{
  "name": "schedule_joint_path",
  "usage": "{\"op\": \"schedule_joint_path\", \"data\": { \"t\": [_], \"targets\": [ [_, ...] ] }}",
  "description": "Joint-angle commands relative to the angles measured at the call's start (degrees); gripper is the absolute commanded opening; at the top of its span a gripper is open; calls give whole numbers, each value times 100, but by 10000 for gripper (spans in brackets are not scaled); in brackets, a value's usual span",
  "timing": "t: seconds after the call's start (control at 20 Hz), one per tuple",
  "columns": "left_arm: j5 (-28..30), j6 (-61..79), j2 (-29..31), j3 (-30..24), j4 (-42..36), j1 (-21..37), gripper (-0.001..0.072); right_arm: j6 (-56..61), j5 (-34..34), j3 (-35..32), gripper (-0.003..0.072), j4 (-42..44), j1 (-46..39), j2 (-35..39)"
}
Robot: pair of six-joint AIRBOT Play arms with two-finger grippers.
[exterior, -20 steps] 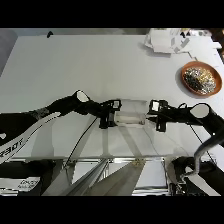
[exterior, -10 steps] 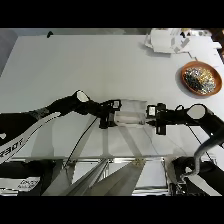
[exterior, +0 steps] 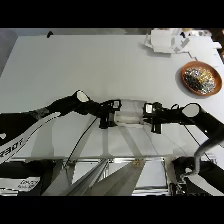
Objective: Fold the box and place the chain.
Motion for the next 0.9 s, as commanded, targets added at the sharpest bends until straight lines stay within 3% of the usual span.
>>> {"op": "schedule_joint_path", "data": {
  "t": [0.0, 0.05, 0.15, 0.35, 0.55, 0.6, 0.75, 0.85],
  "targets": [
    [0, 0, -2, 4, 2, -2, 211, -258, -26, -2, 120, 507, 9, -160],
    [2, 0, -2, 4, 2, -2, 211, -330, -24, -2, 144, 579, 9, -181],
    [2, 0, -2, 4, 2, -2, 211, -328, -33, -2, 316, 605, 9, -219],
    [2, 0, -2, 4, 2, -2, 211, -328, -28, -2, 481, 605, 9, -328],
    [2, 0, -2, 4, 2, -2, 211, -94, 15, -2, 454, 592, 7, -247],
    [2, 0, -2, 4, 2, -2, 211, 201, 13, -2, 379, 542, -13, -101],
    [2, 0, -2, 4, 2, -2, 211, 1515, 103, -2, 309, -28, -205, 586],
    [2, 0, -2, 4, 2, -2, 211, 2568, 267, -2, 203, -459, -385, 1051]
  ]
}}
